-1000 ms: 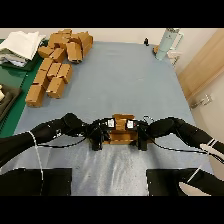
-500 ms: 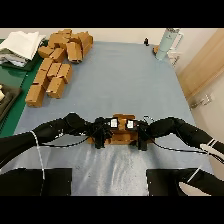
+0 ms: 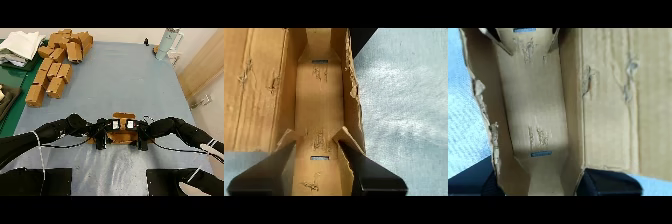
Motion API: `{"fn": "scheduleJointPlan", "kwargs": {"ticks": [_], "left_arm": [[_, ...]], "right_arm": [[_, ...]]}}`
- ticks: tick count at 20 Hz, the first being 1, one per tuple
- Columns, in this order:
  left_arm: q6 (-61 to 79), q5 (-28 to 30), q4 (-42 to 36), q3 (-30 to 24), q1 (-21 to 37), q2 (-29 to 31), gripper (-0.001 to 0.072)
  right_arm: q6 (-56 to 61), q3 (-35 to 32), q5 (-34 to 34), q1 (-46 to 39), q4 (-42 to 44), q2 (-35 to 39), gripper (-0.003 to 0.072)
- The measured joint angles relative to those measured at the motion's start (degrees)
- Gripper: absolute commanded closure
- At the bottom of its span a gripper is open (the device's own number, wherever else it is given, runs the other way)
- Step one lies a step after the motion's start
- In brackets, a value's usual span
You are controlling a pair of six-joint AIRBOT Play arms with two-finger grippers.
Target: Fold the box.
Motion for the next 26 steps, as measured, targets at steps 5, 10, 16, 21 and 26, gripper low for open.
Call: {"fn": "scheduleJointPlan", "kwargs": {"ticks": [5,10,16,21,26], "left_arm": [[-10.2,0.3,8.2,0.0,0.1,2.6,0.0696],[-42.8,-3.2,27.7,0.0,5.2,9.9,0.0696],[-76.2,-18.8,37.6,-0.3,19.8,16.2,0.0697],[-87.6,-25.1,36.1,-3.3,24.4,13.6,0.0696],[-86.5,-20.2,26.0,-4.4,19.6,7.2,0.0697]], "right_arm": [[0.0,0.0,0.0,0.0,0.0,0.0,0.0240],[0.0,0.0,0.0,0.0,0.0,0.0,0.0241],[0.0,0.0,0.0,0.0,0.0,0.0,0.0241],[0.0,0.0,0.0,0.0,0.0,0.0,0.0241],[0.0,0.0,0.0,0.0,0.0,0.0,0.0240]]}}
